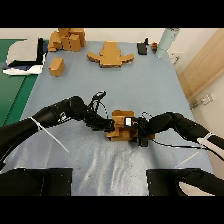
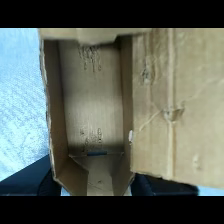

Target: Fold the box.

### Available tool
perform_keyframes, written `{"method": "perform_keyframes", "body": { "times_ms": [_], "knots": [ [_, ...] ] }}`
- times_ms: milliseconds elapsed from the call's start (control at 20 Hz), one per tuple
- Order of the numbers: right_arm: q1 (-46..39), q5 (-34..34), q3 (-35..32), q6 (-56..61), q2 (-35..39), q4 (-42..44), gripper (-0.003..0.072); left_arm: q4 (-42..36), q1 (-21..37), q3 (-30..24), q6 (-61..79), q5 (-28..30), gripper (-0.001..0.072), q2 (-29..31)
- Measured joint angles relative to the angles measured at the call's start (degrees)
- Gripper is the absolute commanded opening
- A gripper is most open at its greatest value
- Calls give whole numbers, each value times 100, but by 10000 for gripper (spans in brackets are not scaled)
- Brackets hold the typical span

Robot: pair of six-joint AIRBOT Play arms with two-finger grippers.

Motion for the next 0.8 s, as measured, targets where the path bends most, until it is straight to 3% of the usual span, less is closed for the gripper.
{"method": "perform_keyframes", "body": {
  "times_ms": [150,400,800],
  "knots": [
    [0,-2,0,0,0,0,505,256,-190,68,-420,46,497,-31],
    [0,-2,0,-2,0,0,505,1390,-675,361,-1751,26,497,-203],
    [0,4,0,11,0,4,505,2988,-1248,1189,-3252,-610,497,-754]
  ]
}}
